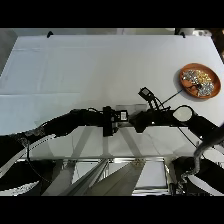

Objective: Fold the box and place the chain.

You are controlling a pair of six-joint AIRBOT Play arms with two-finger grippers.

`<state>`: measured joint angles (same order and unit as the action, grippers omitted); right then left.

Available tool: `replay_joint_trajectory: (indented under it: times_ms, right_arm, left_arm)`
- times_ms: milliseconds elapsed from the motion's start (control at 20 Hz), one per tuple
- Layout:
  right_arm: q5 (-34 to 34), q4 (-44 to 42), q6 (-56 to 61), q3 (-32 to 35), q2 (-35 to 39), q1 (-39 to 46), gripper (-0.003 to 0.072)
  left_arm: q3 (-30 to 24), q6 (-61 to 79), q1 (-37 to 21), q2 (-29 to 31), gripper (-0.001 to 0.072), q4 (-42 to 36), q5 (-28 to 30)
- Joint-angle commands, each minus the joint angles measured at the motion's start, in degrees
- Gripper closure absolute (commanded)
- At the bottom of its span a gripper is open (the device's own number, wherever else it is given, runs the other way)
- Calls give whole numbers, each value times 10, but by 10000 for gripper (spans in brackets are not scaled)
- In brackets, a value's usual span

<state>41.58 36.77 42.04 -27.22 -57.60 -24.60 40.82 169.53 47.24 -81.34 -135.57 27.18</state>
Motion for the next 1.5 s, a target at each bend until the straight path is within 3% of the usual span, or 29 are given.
replay_joint_trajectory:
  times_ms: [0, 50, 200, 550, 800, 900, 1150, 1250, 1450]
  right_arm:
    - [-76, -9, 17, -4, -2, -19, 674]
    - [-80, -10, 17, -4, -2, -19, 672]
    - [-81, -10, 31, -4, -2, -19, 498]
    - [-57, 10, 70, -22, 10, -3, 498]
    - [72, 212, 249, -90, 63, 132, 499]
    - [91, 280, 318, -103, 85, 211, 506]
    - [6, 311, 376, -103, 49, 374, 497]
    - [-38, 314, 377, -103, 12, 397, 414]
    - [-121, 316, 409, -103, -78, 395, 413]
  left_arm:
    - [0, 0, 0, 0, 513, 0, 0]
    - [0, 0, 0, 0, 513, 0, 0]
    - [0, 0, 0, 0, 513, 0, 0]
    - [0, 0, 0, 0, 513, 0, 0]
    - [0, 0, 0, 0, 513, 0, 0]
    - [0, 0, 0, 0, 513, 0, 0]
    - [0, 0, 0, 0, 513, 0, 0]
    - [0, 0, 0, 0, 513, 0, 0]
    - [0, 0, 0, 0, 513, 0, 0]
